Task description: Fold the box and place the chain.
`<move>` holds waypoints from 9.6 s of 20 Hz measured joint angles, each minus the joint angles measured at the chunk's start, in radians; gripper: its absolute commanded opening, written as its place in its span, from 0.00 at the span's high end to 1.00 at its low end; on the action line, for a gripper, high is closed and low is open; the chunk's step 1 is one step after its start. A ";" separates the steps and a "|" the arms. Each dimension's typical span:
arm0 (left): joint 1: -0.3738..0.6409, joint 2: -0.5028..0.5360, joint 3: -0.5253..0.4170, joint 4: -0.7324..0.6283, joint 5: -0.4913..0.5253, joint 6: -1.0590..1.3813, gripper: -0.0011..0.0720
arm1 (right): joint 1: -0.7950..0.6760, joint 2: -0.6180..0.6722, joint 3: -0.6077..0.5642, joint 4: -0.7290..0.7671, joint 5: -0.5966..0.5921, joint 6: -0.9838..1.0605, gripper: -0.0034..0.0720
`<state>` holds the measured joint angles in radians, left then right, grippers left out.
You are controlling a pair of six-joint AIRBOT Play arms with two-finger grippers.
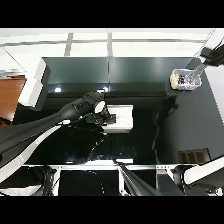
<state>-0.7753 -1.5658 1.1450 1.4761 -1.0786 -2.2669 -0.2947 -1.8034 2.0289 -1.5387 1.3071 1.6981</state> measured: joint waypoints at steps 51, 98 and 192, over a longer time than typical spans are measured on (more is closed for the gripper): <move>0.000 0.000 0.000 0.000 0.000 0.000 0.95 | 0.627 0.636 -0.465 0.669 0.182 -0.214 0.94; 0.000 0.000 0.000 0.000 0.000 0.000 0.95 | 0.466 0.728 -0.429 0.970 0.225 -0.310 0.94; 0.380 0.104 -0.358 -0.805 0.187 2.391 0.01 | 0.397 0.748 -1.110 0.665 -0.248 -0.296 0.53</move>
<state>-0.3954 -1.4620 0.7868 0.6716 -0.8921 0.1246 0.1024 -1.0554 0.9192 -0.8738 1.0592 1.4021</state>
